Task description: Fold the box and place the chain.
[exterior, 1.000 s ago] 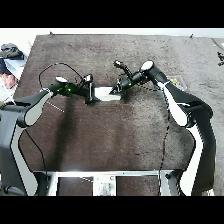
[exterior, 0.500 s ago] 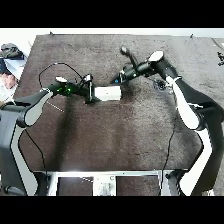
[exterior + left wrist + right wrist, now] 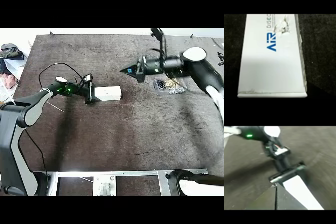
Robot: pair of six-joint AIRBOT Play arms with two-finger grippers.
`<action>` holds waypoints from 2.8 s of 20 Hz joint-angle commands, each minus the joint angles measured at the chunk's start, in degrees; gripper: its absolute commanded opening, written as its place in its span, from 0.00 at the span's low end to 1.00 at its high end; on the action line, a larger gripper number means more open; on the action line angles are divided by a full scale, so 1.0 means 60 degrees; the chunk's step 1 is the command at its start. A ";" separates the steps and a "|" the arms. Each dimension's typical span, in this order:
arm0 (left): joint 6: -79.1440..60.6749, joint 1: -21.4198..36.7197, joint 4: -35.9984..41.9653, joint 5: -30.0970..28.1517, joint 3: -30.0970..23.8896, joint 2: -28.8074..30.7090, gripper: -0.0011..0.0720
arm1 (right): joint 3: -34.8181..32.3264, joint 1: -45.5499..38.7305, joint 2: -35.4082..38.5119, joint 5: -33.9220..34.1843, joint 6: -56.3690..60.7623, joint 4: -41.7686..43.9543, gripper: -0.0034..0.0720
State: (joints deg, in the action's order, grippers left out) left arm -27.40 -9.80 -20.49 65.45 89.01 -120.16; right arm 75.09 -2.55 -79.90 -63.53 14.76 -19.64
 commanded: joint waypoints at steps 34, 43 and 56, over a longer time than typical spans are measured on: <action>0.6932 0.5632 -0.0965 -0.6411 -0.0299 0.3785 0.03 | -1.0692 0.0200 1.0684 0.9734 -0.1031 0.0568 0.02; 0.6969 0.5934 -0.1089 -0.7056 -0.0998 0.2543 0.03 | -1.0692 0.0200 1.0684 0.9741 -0.1031 0.0568 0.02; 0.6739 0.5876 -0.1071 -0.7242 -0.0339 0.1144 0.03 | -1.0692 0.0197 1.0684 0.9730 -0.0991 0.0576 0.02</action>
State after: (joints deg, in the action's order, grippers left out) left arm 13.08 25.54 -26.92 23.53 86.74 -111.85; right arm 10.96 -1.41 -15.86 -5.10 8.60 -16.23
